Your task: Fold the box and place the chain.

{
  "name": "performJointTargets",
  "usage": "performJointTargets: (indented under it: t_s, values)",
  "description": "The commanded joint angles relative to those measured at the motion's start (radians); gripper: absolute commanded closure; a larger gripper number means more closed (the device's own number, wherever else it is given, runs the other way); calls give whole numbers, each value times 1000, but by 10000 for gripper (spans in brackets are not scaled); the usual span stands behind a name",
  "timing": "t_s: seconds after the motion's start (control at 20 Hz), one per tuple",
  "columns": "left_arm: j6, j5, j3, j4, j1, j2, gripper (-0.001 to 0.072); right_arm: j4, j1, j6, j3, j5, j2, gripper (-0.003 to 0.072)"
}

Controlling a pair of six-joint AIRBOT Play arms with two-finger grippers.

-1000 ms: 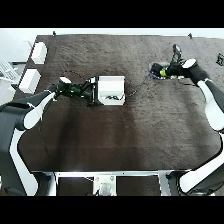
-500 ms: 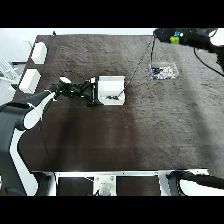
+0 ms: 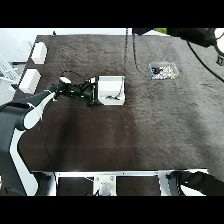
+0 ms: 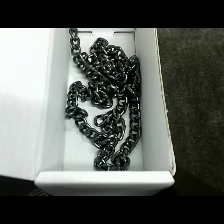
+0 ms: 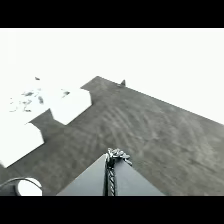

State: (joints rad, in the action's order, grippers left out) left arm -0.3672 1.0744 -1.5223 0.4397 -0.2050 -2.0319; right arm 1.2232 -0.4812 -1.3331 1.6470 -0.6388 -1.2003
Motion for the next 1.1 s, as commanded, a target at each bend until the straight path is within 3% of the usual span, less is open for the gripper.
performJointTargets:
  t_s: [0.0,0.7,1.05]
  values:
    - [0,0,0,0,1,0,252,60,-68,-93,-8,10,-12,678]
    - [0,0,0,0,1,0,252,79,-74,-195,-201,11,-212,677]
    - [0,0,0,0,1,0,252,83,-35,-200,-391,14,-300,674]
